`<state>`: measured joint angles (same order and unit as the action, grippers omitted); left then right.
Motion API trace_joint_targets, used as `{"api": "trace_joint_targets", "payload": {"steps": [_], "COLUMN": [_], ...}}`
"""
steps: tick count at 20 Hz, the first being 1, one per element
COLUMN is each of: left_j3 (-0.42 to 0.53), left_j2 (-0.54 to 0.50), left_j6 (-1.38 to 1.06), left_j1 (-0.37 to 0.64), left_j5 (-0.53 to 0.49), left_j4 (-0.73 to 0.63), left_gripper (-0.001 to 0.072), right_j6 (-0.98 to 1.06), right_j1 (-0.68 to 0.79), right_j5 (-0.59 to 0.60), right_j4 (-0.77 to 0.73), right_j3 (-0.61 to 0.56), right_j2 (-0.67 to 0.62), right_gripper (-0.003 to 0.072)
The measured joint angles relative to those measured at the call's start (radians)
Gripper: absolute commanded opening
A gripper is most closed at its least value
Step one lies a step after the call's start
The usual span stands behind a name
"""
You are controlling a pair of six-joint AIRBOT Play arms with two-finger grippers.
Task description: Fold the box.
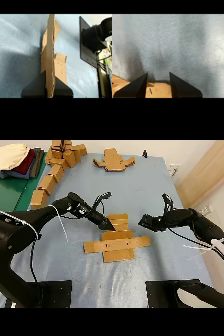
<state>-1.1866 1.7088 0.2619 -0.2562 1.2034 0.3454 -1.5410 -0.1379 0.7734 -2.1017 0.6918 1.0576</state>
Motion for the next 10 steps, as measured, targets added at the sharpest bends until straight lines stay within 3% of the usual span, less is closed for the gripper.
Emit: {"api": "trace_joint_targets", "payload": {"steps": [10], "left_j3": [0.009], "left_j2": [-0.01], "left_j6": [-0.028], "left_j1": [-0.028], "left_j5": [-0.032], "left_j4": [-0.007], "left_gripper": [0.0008], "right_j6": [0.0], "right_j1": [-0.007], "right_j5": [-0.003], "right_j4": [-0.005], "right_j3": [0.0], "right_j2": [0.013], "right_gripper": [0.0427]}}
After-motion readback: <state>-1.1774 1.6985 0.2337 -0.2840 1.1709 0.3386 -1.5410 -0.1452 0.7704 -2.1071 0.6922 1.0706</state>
